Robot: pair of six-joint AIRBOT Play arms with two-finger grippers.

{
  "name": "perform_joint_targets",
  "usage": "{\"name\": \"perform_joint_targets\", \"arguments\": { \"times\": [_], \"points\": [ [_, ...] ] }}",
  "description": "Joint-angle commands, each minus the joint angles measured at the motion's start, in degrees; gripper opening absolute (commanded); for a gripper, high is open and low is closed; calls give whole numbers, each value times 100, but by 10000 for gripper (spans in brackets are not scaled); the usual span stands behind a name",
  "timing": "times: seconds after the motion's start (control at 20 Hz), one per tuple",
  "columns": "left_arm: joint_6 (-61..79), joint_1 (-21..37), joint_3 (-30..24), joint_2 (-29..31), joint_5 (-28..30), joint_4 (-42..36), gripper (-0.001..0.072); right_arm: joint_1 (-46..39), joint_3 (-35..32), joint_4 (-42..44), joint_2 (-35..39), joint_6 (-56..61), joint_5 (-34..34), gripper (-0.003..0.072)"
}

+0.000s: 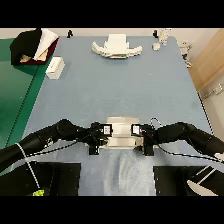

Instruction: Fold the box.

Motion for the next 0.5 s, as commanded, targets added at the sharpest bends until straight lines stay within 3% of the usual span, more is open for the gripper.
{"name": "perform_joint_targets", "arguments": {
  "times": [0.0,0.05,0.3,0.35,0.45],
  "points": [
    [13,-4,-2,-31,2,-48,547,4,4,2,-2,2,2,521],
    [11,-4,-2,-31,-13,-50,620,4,4,2,-2,2,2,522],
    [-7,-4,-2,-31,-20,-48,617,4,4,2,-2,2,2,521],
    [-50,-4,-2,-31,-28,-28,499,4,4,2,-2,2,2,521],
    [-63,-4,-2,-20,-39,98,91,4,4,2,-2,2,2,522]
  ]
}}
